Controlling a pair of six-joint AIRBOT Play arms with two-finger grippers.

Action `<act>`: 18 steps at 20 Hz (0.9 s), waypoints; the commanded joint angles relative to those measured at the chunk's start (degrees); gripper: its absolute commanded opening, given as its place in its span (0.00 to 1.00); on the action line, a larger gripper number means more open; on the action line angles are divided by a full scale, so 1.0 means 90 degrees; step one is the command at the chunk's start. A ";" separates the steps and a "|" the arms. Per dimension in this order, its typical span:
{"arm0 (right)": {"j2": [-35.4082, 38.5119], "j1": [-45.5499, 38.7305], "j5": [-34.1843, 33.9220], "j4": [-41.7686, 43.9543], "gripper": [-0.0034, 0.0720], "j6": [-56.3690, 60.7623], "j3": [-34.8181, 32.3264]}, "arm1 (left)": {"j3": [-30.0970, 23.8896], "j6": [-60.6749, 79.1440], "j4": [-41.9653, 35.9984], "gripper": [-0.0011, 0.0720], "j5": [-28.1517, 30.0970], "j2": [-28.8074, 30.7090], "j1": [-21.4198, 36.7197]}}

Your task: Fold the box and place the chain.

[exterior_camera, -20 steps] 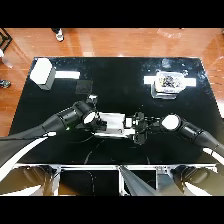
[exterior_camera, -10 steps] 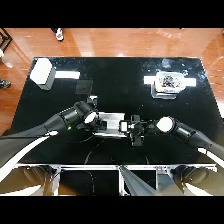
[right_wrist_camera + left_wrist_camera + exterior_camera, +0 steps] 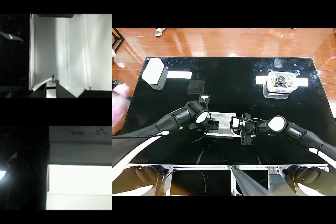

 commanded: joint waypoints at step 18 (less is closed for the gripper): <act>0.0580 -0.0663 0.0614 -0.1593 0.67 0.1923 0.0002 | -0.0002 0.0000 -0.0005 0.05 -0.0046 -0.0005 0.0000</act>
